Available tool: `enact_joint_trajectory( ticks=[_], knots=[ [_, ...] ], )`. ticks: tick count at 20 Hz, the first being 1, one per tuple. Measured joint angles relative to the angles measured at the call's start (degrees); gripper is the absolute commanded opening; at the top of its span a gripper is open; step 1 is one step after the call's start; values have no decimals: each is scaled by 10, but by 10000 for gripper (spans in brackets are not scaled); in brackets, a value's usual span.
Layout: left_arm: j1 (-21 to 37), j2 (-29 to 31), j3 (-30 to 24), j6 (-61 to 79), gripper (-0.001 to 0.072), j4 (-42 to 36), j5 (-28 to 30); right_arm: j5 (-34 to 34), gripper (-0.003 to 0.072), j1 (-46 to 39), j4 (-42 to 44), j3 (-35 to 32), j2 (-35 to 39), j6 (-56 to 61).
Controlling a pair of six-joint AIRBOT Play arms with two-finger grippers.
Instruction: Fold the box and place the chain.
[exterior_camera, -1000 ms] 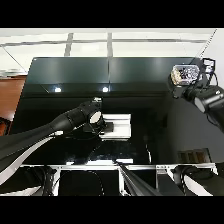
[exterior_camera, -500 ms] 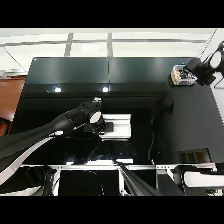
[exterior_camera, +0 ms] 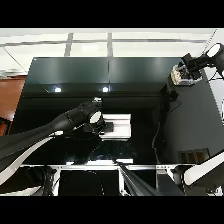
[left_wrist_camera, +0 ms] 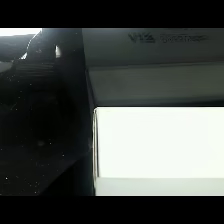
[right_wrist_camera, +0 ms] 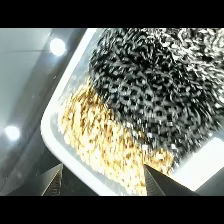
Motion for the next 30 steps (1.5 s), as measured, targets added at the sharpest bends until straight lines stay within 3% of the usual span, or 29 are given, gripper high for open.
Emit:
enact_joint_trajectory(
  ticks=[7, 9, 11, 12, 19, 30],
  knots=[
    [0, 0, 0, 0, 26, 0, 0, -33, 545, -3, 36, 9, -41, 2],
    [0, 0, 0, 0, 26, 0, 0, -33, 311, -3, 39, 9, -47, -3],
    [0, 0, 0, 0, 27, 0, 0, -33, 252, -3, 40, 9, -50, -15],
    [0, 0, 0, 0, 26, 0, 0, -34, 0, -3, 41, 9, -50, -22],
    [0, 0, 0, 0, 26, 0, 0, -18, 8, -7, 54, 9, -23, -98],
    [0, 0, 0, 0, 26, -1, 0, 15, 8, -26, 77, 10, 131, -239]
  ],
)
